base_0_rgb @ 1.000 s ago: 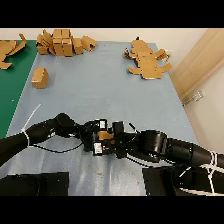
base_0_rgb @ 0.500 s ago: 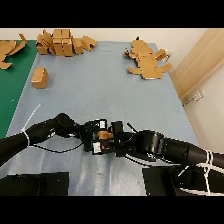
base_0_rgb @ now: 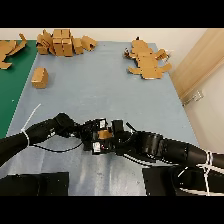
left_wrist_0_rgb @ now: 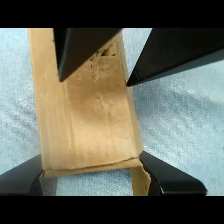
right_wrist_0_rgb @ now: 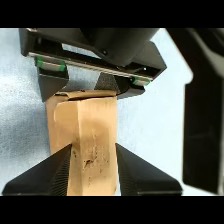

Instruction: Fold the box.

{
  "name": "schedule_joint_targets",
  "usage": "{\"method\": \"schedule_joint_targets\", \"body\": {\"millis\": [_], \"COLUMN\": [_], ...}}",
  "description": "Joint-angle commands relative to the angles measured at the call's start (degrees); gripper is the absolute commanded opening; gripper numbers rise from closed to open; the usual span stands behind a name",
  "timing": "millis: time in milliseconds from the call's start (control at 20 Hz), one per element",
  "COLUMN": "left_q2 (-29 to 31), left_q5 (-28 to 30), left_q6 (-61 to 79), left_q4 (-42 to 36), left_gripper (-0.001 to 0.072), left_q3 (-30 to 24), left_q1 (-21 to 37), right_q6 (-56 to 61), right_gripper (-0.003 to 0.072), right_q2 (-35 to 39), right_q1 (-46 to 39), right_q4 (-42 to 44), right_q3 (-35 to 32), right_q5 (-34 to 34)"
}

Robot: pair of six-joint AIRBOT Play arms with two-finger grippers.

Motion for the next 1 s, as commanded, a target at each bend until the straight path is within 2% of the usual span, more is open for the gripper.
{"method": "schedule_joint_targets", "body": {"millis": [0,50,100,250,300,350,400,950], "left_q2": [0.02,0.02,0.02,0.02,0.02,0.02,0.02,0.02], "left_q5": [-0.2,-0.2,-0.17,-0.22,-0.22,-0.2,-0.2,-0.2], "left_q6": [0.04,0.04,0.04,0.04,0.04,0.04,0.04,0.04], "left_q4": [0.02,0.02,0.02,0.02,0.02,0.02,0.02,0.02], "left_gripper": [0.0611,0.0611,0.0611,0.0611,0.0611,0.0611,0.0611,0.0611], "left_q3": [0.04,0.04,0.04,0.04,0.04,0.04,0.04,0.04], "left_q1": [0.0,0.0,0.0,0.0,0.0,0.0,0.0,0.0], "right_q6": [0.24,0.22,0.24,0.2,0.2,0.2,0.2,0.24], "right_gripper": [0.0399,0.039,0.0293,0.0279,0.0254,0.018,0.0164,0.0162], "right_q2": [0.07,0.07,0.07,0.07,0.07,0.07,0.07,0.28], "right_q1": [1.33,1.73,1.77,1.73,1.73,1.73,1.73,1.7], "right_q4": [-0.28,-0.33,-0.26,-0.42,-0.74,-1.03,-1.01,-2.19], "right_q3": [0.07,0.07,0.07,0.07,0.07,0.24,0.61,2.14], "right_q5": [0.04,-0.04,-0.13,-0.17,-0.22,-0.55,-1.09,-1.99]}}
